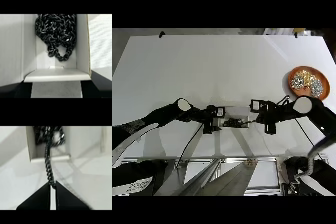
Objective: Fold the box and place the chain.
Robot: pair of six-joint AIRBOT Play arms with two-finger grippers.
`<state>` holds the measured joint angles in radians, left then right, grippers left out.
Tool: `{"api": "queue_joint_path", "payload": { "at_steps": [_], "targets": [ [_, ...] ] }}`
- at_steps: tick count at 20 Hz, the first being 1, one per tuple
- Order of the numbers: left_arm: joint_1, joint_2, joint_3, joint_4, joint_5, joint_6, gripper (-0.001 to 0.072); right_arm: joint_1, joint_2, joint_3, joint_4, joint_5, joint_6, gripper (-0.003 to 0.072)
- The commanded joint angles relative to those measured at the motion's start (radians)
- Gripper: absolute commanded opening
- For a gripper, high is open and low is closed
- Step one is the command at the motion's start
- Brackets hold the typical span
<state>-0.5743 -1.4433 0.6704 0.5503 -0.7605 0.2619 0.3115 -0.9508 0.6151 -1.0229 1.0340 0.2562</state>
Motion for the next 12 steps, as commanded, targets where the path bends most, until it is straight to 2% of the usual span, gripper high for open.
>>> {"api": "queue_joint_path", "payload": {
  "at_steps": [1,3,4,9,12],
  "targets": [
    [-0.001,0.000,0.000,0.000,0.000,0.000,0.0136,0.001,0.131,0.005,0.257,-0.018,0.051,0.0017],
    [-0.001,0.000,0.000,0.000,0.000,0.000,0.0136,0.001,0.136,0.005,0.466,-0.045,0.050,0.0017],
    [-0.001,0.000,0.000,0.000,0.000,0.000,0.0136,0.010,0.136,0.005,0.525,-0.076,0.050,0.0017],
    [-0.001,0.000,0.000,0.000,0.000,0.000,0.0136,0.156,0.129,0.005,0.553,-0.272,0.050,0.0017],
    [-0.001,0.000,0.000,0.000,0.000,0.000,0.0136,0.208,0.071,0.005,0.549,-0.334,0.050,0.0017]
  ]
}}
